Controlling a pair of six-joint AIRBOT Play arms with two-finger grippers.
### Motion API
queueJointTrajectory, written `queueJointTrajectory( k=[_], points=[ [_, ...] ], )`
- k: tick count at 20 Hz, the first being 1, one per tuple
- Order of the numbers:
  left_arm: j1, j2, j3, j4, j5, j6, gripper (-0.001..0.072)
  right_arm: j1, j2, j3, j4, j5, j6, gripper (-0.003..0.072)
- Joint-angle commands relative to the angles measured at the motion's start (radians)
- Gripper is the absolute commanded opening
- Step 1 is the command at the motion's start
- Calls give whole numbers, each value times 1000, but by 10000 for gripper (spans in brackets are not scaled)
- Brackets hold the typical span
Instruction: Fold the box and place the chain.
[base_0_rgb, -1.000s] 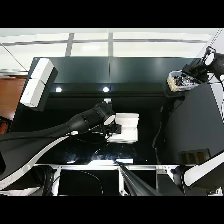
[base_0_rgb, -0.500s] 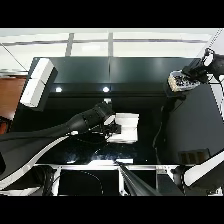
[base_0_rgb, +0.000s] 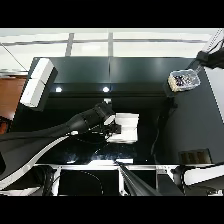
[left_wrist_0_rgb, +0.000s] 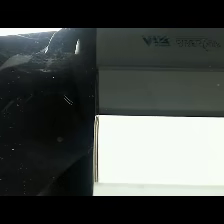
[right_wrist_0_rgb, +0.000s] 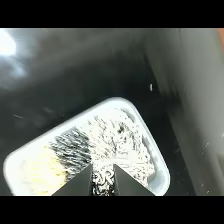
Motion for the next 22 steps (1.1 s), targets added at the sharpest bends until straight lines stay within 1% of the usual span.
queueJointTrajectory(
  k=[1,3,5,7,11,13,16,18,20,22],
  points=[
    [0,0,0,0,1,0,29,-24,158,9,127,-39,-93,34],
    [0,0,0,-1,1,0,29,-42,248,9,248,-65,-134,34],
    [0,0,0,0,0,0,29,-48,331,9,359,-34,-186,35],
    [0,0,0,0,1,0,29,-48,407,9,416,24,-196,34],
    [0,0,0,0,1,0,29,-45,552,9,520,79,-221,34],
    [0,0,0,-1,1,0,29,-22,608,8,526,132,-233,35],
    [0,0,0,0,-1,0,29,74,677,8,525,192,-250,34],
    [0,0,0,0,0,0,29,176,718,-6,529,231,-255,33],
    [0,0,0,0,0,0,29,280,740,-6,523,298,-257,33],
    [0,0,0,0,0,0,29,361,756,-6,513,335,-257,34]
  ],
)
